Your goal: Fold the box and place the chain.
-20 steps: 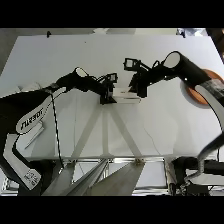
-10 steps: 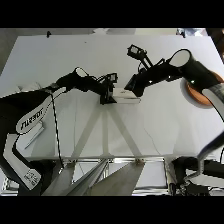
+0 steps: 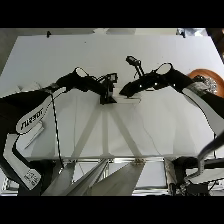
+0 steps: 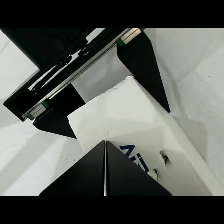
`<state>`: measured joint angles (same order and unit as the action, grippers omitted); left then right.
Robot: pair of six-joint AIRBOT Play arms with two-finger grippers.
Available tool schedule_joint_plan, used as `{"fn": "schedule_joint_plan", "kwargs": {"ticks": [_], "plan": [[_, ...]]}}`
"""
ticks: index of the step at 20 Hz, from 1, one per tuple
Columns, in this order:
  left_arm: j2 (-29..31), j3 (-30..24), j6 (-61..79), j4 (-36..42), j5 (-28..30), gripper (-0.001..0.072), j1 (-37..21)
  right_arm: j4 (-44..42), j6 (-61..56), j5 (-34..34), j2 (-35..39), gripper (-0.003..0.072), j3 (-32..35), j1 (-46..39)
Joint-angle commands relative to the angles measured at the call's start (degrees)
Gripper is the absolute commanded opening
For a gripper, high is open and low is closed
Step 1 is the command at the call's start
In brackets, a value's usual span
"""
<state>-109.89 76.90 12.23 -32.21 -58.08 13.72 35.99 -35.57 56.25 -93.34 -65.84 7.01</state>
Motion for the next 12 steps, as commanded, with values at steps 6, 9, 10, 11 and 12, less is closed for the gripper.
{"fn": "schedule_joint_plan", "kwargs": {"ticks": [6,9,10,11,12], "plan": [[0.0,0.0,0.0,0.0,0.0,0.0438,0.0,6.0,-3.6,-0.2,-0.8,0.0013,0.1,0.1],[0.0,0.0,0.0,0.0,0.0,0.0438,0.0,1.9,-2.2,-0.4,0.0,0.0013,0.1,0.1],[0.0,0.0,0.0,0.0,0.0,0.0438,0.0,0.3,-0.8,-0.6,1.0,0.0013,0.0,0.0],[0.0,0.0,0.0,0.0,0.0,0.0438,0.0,-1.0,0.5,-1.4,2.5,0.0013,0.0,0.0],[0.0,0.0,0.0,0.0,0.0,0.0438,0.0,-1.0,0.7,-3.1,4.3,0.0013,0.0,-0.1]]}}
